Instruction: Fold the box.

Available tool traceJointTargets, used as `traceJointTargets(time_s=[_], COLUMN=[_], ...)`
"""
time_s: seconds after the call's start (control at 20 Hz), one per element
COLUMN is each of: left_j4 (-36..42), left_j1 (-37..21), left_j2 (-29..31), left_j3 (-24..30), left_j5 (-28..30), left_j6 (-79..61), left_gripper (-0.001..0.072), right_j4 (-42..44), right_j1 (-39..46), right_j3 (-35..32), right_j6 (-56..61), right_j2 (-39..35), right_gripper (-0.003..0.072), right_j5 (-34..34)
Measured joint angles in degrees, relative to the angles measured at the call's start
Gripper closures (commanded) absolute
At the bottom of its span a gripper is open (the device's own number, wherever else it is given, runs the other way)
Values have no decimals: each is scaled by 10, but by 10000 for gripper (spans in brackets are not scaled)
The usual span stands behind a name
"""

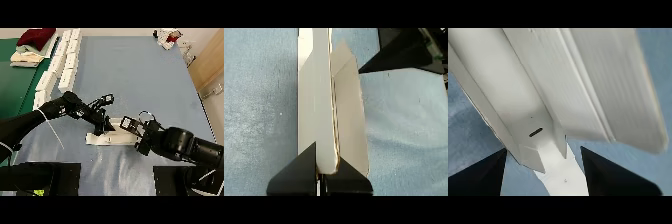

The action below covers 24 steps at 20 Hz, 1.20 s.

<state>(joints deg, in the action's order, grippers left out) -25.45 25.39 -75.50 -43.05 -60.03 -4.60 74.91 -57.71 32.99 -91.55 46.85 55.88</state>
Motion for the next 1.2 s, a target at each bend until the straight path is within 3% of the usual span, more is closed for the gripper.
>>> traceJointTargets(time_s=[0.3,0.55,0.75,1.2], left_j4=[0,0,0,0], left_j1=[0,0,0,0], left_j2=[0,0,0,0], left_j3=[0,0,0,0], left_j5=[0,0,0,0], left_j6=[0,0,0,0], left_gripper=[694,694,694,694], right_j4=[254,413,458,460], right_j1=[189,291,318,327], right_j3=[-16,-23,-25,-25], right_j6=[-359,-588,-657,-673], right_j2=[-5,19,51,69], right_gripper=[-34,-34,-34,-26], right_j5=[-31,-29,-20,-12])
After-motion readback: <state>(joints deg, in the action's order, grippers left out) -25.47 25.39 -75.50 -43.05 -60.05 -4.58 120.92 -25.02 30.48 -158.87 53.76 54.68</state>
